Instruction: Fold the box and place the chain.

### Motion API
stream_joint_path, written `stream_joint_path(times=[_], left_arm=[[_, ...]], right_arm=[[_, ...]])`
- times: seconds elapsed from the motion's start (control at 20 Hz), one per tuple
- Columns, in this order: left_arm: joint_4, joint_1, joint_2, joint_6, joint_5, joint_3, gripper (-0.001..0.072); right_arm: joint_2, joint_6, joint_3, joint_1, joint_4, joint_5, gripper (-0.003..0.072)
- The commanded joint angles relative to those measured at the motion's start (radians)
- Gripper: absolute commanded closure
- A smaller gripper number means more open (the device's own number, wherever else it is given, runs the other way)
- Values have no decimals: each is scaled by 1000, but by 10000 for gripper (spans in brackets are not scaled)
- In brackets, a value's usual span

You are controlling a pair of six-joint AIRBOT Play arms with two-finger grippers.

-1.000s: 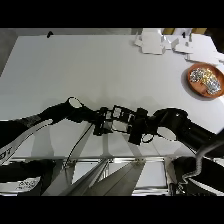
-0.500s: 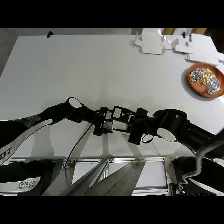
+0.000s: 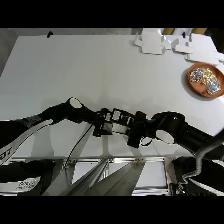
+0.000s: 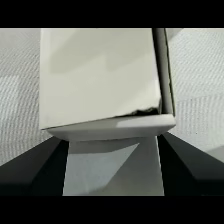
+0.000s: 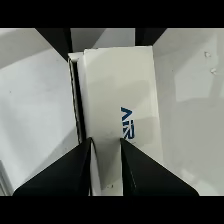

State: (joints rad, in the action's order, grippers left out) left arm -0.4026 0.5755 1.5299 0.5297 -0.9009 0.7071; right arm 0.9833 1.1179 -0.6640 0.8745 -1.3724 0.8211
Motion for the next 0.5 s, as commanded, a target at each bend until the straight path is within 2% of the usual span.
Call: stream_joint_path(times=[0.0,0.05,0.45], left_arm=[[6,0,0,-6,14,1,500],[6,0,0,-6,14,1,500],[5,0,0,-6,14,1,500]], right_arm=[[0,-3,1,10,23,13,376],[-1,-3,1,10,23,16,335],[-83,5,1,9,23,11,337]])
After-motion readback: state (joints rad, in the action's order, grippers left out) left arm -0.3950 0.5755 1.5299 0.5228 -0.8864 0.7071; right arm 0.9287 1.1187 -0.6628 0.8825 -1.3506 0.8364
